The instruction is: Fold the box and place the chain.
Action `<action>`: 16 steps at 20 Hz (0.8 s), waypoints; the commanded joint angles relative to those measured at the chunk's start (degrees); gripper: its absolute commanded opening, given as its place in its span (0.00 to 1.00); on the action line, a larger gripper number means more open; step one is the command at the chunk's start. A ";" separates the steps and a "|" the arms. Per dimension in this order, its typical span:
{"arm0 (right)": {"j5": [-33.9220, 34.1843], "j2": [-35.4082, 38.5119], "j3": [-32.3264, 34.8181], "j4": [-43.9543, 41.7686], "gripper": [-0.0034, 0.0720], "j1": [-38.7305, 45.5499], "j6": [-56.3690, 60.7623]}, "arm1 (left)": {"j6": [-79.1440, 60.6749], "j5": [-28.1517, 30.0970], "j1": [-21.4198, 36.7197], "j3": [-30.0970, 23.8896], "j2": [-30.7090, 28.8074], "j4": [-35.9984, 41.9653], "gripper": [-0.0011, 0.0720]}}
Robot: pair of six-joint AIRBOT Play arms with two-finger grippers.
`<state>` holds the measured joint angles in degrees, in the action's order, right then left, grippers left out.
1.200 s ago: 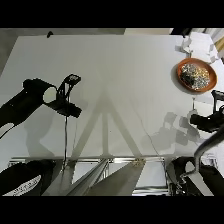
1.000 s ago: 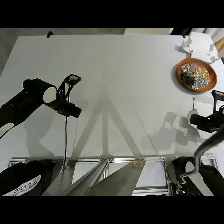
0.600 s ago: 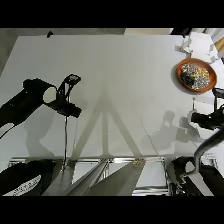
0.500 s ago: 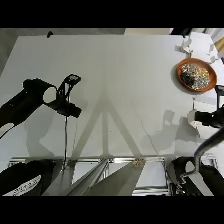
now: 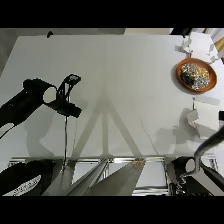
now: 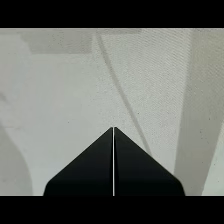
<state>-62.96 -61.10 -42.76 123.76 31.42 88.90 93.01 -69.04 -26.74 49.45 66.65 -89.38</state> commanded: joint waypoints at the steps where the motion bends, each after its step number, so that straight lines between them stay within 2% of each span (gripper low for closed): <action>1: 1.03 -5.97 -2.10 4.50 0.66 2.51 -1.70 | -0.02 0.02 0.04 -0.02 -0.04 -0.02 0.03; 6: 1.18 -11.78 -2.23 11.63 0.64 2.51 1.33 | -0.02 0.02 0.04 -0.02 -0.04 -0.02 0.03; 8: 1.99 -13.60 -2.23 11.87 0.54 2.51 1.81 | -0.02 0.02 0.04 -0.02 -0.04 -0.02 0.03; 9: 2.43 -14.23 -2.23 12.00 0.45 2.51 2.82 | -0.02 0.02 0.04 -0.02 -0.04 0.00 0.03; 12: 0.85 -16.15 -2.23 11.47 0.06 2.51 3.63 | -0.02 0.02 0.04 -0.02 -0.04 -0.02 0.03; 14: -0.22 -15.91 -2.23 10.71 0.06 1.95 3.08 | -0.02 0.02 0.04 -0.02 -0.04 -0.02 0.03; 16: -0.46 -13.18 -2.23 10.64 0.06 -1.36 -2.27 | -0.02 0.02 0.04 -0.02 -0.04 -0.02 0.03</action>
